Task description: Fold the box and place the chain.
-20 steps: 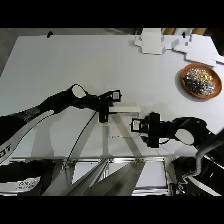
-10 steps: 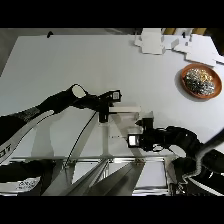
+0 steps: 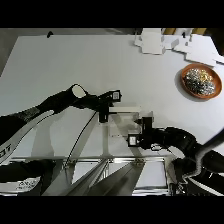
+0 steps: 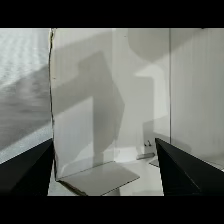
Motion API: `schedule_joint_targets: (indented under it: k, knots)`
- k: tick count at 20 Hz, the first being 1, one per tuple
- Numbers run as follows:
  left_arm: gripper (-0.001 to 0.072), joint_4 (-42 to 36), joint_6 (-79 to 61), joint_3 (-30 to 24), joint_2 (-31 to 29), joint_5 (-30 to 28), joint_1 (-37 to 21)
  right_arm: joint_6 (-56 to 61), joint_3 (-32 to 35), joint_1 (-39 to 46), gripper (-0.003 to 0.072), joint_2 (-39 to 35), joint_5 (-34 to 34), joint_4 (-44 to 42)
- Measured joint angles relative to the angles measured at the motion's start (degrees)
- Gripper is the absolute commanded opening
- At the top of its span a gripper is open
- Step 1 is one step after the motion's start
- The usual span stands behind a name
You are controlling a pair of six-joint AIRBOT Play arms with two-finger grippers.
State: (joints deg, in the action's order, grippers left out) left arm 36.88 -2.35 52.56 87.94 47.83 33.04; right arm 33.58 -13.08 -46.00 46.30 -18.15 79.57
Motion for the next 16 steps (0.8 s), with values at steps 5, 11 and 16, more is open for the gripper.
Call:
schedule_joint_targets:
  k: [5, 11, 16]
  knots:
    - [0.0003, -0.02, 0.02, -0.02, 0.00, 0.00, 0.00, -0.04, -0.94, 1.46, 0.0693, -0.04, 0.79, 0.11]
    - [0.0003, -0.02, 0.02, 0.00, 0.00, 0.00, 0.00, -0.04, -5.29, 5.51, 0.0693, -0.13, -3.50, -1.70]
    - [0.0003, 0.00, 0.02, -0.02, 0.00, -0.02, 0.00, -1.27, -6.58, 9.77, 0.0693, -0.13, -6.69, -4.39]
